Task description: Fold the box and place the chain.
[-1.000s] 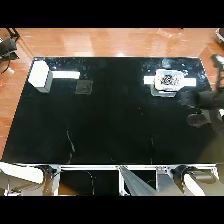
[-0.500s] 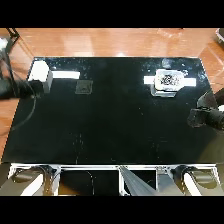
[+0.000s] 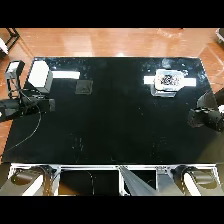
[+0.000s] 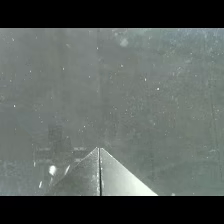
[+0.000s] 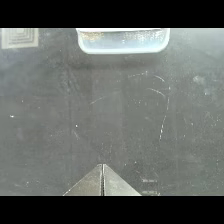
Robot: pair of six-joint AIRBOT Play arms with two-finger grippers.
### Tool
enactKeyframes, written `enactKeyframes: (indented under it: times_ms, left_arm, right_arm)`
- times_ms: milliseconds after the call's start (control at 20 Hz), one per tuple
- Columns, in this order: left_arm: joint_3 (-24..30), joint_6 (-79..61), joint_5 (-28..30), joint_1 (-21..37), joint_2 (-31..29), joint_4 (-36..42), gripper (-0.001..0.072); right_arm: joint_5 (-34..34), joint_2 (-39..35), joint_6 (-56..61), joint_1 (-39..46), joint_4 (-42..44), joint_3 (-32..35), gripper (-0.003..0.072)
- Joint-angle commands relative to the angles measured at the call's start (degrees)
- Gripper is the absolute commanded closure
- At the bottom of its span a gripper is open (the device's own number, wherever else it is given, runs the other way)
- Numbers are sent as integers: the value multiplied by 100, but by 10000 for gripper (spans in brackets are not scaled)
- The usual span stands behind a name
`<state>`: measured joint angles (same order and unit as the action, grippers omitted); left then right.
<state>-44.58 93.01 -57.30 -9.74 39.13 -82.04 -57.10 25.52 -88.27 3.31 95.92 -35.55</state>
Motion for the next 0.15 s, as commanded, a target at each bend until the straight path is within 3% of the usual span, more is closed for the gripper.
enactKeyframes:
  times_ms: [0,100]
  left_arm:
    - [35,-2,111,-15,-83,2,687]
    - [35,-4,144,-15,-83,0,687]
  right_arm:
    - [22,-7,0,2,-2,11,667]
    - [22,-7,0,2,-2,11,667]
